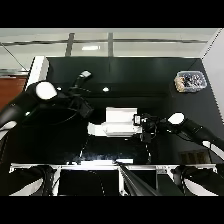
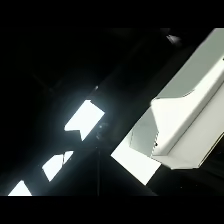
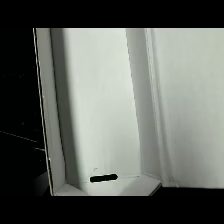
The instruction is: Fold the box and place the chain.
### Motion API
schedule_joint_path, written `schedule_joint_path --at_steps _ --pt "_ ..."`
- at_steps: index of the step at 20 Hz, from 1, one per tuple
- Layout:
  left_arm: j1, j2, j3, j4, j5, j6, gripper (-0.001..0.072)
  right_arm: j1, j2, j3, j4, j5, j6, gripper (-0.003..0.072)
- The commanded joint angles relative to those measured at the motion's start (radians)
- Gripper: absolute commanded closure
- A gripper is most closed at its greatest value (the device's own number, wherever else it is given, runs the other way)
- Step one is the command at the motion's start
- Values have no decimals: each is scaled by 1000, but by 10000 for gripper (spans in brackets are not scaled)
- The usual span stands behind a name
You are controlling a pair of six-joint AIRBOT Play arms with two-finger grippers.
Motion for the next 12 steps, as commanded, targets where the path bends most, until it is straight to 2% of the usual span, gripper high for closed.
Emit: schedule_joint_path --at_steps 1,2,3,4,5,8,12 --pt "55 135 -142 -239 14 259 677 1 0 0 0 0 -1 272" --pt "51 137 -166 -277 -27 366 676 1 0 0 0 0 -1 271" --pt "40 130 -186 -272 -42 435 572 1 0 0 0 0 -1 272" --pt "26 120 -203 -258 -31 470 208 1 0 0 0 1 -1 272" --pt "11 105 -219 -245 15 502 -2 1 0 0 0 1 -1 272" --pt "-39 63 -223 -164 60 653 4 1 0 0 0 1 -1 272" --pt "-88 -12 -221 -161 56 878 19 1 0 0 0 1 -1 272"
